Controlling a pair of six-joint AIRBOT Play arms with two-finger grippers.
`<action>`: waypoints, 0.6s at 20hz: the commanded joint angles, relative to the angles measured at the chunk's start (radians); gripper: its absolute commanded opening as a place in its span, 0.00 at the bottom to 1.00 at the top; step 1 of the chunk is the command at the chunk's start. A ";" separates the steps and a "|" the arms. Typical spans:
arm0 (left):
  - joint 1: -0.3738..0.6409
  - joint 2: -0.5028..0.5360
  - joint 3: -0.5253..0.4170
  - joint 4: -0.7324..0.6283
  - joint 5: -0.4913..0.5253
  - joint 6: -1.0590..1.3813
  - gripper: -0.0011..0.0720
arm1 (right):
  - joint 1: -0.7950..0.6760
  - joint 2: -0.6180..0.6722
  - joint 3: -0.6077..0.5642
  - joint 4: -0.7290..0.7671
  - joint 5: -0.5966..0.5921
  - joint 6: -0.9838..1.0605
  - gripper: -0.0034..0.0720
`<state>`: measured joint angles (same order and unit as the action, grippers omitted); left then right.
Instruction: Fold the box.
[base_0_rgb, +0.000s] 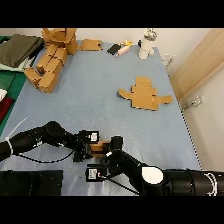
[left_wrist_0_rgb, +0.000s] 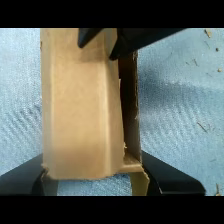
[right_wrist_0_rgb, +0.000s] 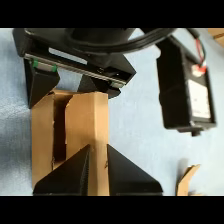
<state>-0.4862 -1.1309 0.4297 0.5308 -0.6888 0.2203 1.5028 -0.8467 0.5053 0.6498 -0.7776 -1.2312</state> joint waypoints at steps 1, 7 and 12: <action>0.000 -0.001 0.000 0.000 0.000 -0.001 0.70 | 0.001 0.000 0.002 0.004 -0.009 0.000 0.26; 0.000 -0.001 0.000 0.000 0.000 -0.001 0.70 | 0.001 -0.031 0.001 0.103 0.023 0.000 0.26; 0.000 -0.001 0.000 0.000 0.000 -0.001 0.70 | 0.001 -0.041 0.002 0.161 0.062 0.000 0.26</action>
<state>-0.4862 -1.1309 0.4297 0.5304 -0.6884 0.2199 1.5028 -0.8825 0.5064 0.7715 -0.7376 -1.2316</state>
